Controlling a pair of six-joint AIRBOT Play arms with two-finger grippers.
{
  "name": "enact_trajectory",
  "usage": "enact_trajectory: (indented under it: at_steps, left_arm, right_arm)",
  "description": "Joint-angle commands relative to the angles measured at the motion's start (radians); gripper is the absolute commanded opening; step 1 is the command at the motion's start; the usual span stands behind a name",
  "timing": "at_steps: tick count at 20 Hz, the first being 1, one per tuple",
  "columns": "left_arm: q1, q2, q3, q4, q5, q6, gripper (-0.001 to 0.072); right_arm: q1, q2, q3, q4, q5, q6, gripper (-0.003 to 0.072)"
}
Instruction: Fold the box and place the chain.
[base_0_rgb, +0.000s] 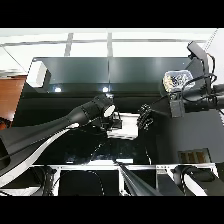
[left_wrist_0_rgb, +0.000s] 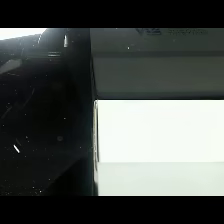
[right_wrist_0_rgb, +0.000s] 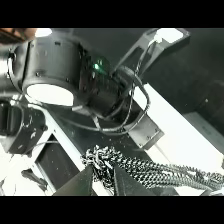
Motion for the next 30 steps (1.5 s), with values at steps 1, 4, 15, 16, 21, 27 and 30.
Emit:
enact_trajectory:
  at_steps: [1,4,15,16,21,27,30]
  left_arm:
    - [0.000,0.000,0.000,0.000,0.001,0.000,0.0029]
    - [0.000,0.000,0.000,0.000,0.000,0.000,0.0029]
    - [0.000,0.000,0.000,0.000,0.000,0.000,0.0029]
    - [0.000,0.000,0.000,0.000,0.000,0.000,0.0029]
    - [0.000,0.000,0.000,0.000,0.000,0.000,0.0030]
    - [0.000,0.000,0.000,0.000,0.000,0.000,0.0029]
    - [0.000,0.000,0.000,0.000,0.000,0.000,0.0029]
  right_arm:
    - [-0.007,0.001,-0.006,0.005,0.040,-0.002,0.0013]
    - [0.011,0.000,-0.006,0.031,0.011,-0.004,0.0013]
    - [0.176,-0.034,-0.341,-0.038,-0.375,0.047,0.0014]
    - [0.176,-0.034,-0.386,-0.037,-0.412,0.057,0.0014]
    - [0.176,-0.039,-0.487,-0.037,-0.489,0.089,0.0131]
    - [0.066,-0.034,-0.443,-0.065,-0.315,0.013,0.0264]
    - [-0.076,-0.008,-0.440,-0.170,-0.213,-0.142,0.0176]
